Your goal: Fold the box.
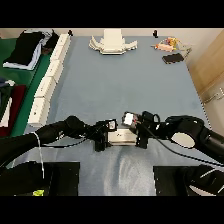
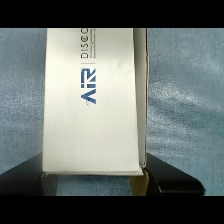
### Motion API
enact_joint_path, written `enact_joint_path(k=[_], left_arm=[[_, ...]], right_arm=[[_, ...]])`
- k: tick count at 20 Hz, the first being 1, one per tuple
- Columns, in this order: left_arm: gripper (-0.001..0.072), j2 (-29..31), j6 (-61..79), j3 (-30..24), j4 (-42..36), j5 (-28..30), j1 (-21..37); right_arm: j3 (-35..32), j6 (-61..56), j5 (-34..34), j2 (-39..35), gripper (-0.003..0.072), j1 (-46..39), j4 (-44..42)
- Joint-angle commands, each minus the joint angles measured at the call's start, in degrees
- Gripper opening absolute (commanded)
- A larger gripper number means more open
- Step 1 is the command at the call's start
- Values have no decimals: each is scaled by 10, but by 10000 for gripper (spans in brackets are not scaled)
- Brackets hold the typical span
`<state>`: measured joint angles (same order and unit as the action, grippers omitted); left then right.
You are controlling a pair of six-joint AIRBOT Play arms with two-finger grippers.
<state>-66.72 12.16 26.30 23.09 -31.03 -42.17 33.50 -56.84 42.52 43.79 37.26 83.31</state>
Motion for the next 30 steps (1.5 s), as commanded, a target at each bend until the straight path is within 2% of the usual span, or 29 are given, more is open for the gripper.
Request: enact_joint_path(k=[1, 4, 9, 14, 17, 21, 23, 24, 27, 30], left_arm=[[365, 0, 0, 1, 0, 0, 0], [365, 0, 0, 1, 0, 0, 0], [365, 0, 0, 1, 0, 0, 0], [365, 1, -4, 5, 0, 7, 3], [365, 14, -79, 11, 1, 30, 20], [366, 60, -232, 11, 12, 91, 117], [365, 74, -317, 19, 36, 134, 197], [365, 71, -349, 30, 57, 133, 243], [365, 36, -419, 85, 122, 117, 355], [365, -38, -464, 161, 170, 99, 417]], right_arm=[[19, -232, 79, -12, 7, -33, 163], [35, -355, 171, 19, 8, -96, 179], [59, -514, 286, 112, 8, -181, 171], [60, -527, 278, 124, 8, -184, 126], [60, -555, 272, 124, 8, -184, 125], [60, -563, 257, 124, 8, -184, 125], [60, -563, 253, 124, 8, -184, 125], [60, -563, 249, 124, 8, -184, 125], [60, -563, 239, 124, 8, -184, 124], [60, -563, 223, 124, 8, -184, 124]])
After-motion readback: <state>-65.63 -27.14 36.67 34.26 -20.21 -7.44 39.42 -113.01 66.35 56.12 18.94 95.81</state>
